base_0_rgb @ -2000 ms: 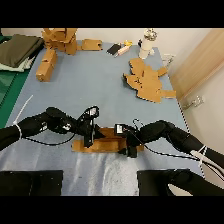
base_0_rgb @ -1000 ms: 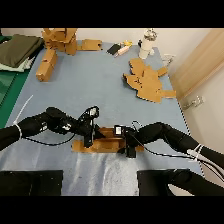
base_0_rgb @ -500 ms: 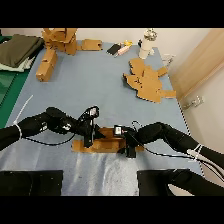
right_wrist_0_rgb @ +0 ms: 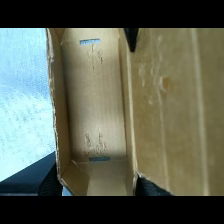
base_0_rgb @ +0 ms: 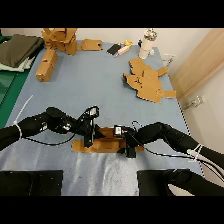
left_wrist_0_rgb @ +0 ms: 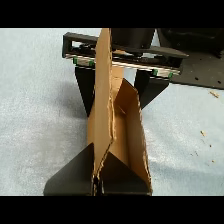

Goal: Fold the box.

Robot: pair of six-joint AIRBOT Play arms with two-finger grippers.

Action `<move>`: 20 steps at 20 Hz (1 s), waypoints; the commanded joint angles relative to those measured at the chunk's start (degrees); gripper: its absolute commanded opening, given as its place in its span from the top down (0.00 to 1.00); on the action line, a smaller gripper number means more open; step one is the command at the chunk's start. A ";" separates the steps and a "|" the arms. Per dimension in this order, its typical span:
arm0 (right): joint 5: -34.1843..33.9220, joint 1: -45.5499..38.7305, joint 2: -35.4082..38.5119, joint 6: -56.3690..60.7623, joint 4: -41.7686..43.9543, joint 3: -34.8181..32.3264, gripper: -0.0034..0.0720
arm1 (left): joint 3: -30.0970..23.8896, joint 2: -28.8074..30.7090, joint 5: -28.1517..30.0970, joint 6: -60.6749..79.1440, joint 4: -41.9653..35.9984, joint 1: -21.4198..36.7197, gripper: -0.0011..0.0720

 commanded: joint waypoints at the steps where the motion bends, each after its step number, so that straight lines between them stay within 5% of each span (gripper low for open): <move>1: -0.02 0.04 -0.04 0.02 0.00 -0.04 0.27 | 0.11 0.02 0.00 0.02 -1.86 -0.02 0.97; 18: -0.02 0.04 -0.04 0.02 -0.07 -0.04 0.27 | 0.11 0.09 0.46 -1.57 -0.50 -0.02 0.96; 19: -0.02 0.04 -0.04 0.02 -0.04 -0.02 0.27 | 0.09 0.09 0.50 -2.12 -0.31 -0.02 0.83; 20: -0.02 0.04 -0.04 0.02 -0.04 -0.02 0.27 | 0.11 0.09 0.87 -2.25 -0.33 0.00 0.56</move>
